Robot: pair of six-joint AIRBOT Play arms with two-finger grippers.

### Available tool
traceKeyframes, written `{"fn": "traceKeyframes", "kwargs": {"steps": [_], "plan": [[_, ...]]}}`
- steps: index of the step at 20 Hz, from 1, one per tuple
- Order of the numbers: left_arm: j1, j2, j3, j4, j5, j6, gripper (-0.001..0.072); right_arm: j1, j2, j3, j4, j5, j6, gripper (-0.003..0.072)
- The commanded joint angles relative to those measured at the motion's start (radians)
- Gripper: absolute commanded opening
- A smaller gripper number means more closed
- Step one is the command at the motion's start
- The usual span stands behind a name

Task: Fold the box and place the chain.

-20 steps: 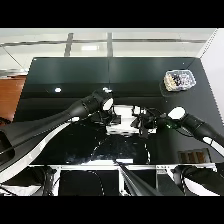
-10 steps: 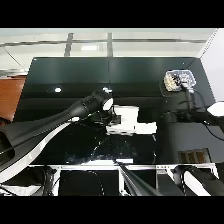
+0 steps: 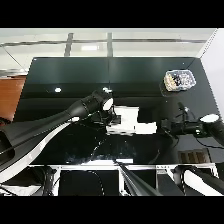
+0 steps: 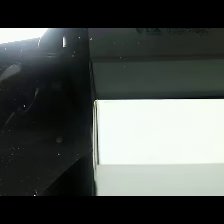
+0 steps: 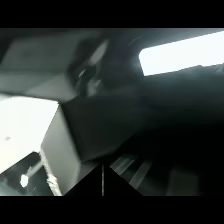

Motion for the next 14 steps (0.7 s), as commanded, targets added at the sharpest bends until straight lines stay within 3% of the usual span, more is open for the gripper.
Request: {"fn": "traceKeyframes", "kwargs": {"steps": [1, 6, 7, 8, 9, 13, 14], "plan": [[0.0, 0.0, 0.0, 0.001, 0.0, 0.001, 0.0025, 0.103, -0.08, -0.005, 0.178, 0.014, -0.172, 0.0011], [0.0, 0.0, 0.0, 0.001, 0.0, 0.001, 0.0025, 0.122, -0.079, 0.097, 0.191, 0.104, -0.208, 0.0019], [0.0, 0.0, 0.0, 0.001, 0.0, 0.001, 0.0025, 0.123, -0.079, 0.119, 0.191, 0.128, -0.207, 0.0216], [0.0, 0.0, 0.0, 0.001, 0.0, 0.001, 0.0025, 0.129, -0.079, 0.137, 0.192, 0.15, -0.207, 0.0517], [0.0, 0.0, 0.0, 0.001, 0.0, 0.001, 0.0025, 0.14, -0.079, 0.151, 0.201, 0.166, -0.207, 0.0554], [0.0, 0.0, 0.0, 0.001, 0.0, 0.001, 0.0025, 0.246, -0.079, 0.192, 0.202, 0.143, -0.139, 0.0551], [0.0, 0.0, 0.0, 0.001, 0.0, 0.001, 0.0025, 0.279, -0.079, 0.208, 0.182, 0.124, -0.11, 0.0505]]}}
